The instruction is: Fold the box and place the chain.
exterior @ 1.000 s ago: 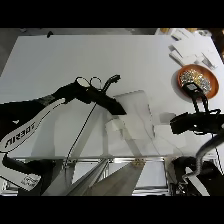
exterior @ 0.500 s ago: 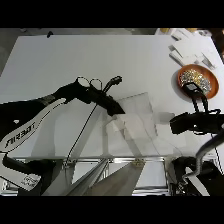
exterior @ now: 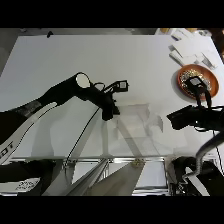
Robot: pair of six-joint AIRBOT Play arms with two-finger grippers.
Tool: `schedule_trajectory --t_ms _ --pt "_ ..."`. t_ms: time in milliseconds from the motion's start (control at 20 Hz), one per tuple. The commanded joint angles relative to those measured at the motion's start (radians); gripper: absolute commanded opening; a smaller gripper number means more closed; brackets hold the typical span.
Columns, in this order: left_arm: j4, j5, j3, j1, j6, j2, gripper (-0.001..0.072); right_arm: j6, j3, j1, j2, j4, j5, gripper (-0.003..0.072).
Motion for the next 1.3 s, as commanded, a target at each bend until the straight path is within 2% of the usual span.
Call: schedule_trajectory --t_ms 0,250,550,1250 --pt "0.131 0.008 0.000 -0.053 -0.021 0.064 0.0003 -0.012 0.024 0.001 0.001 -0.031 -0.018 0.0340" --pt "0.104 0.203 -0.064 -0.074 -0.027 0.034 0.0003 -0.011 0.024 0.001 0.001 -0.030 -0.018 0.0339" --pt "0.109 0.223 -0.079 -0.087 -0.023 -0.066 0.0004 -0.011 0.024 0.001 0.000 -0.029 -0.039 0.0338" --pt "0.110 0.257 -0.079 -0.093 -0.020 -0.071 0.0013 -0.011 0.022 0.001 0.000 -0.029 -0.039 0.0338"
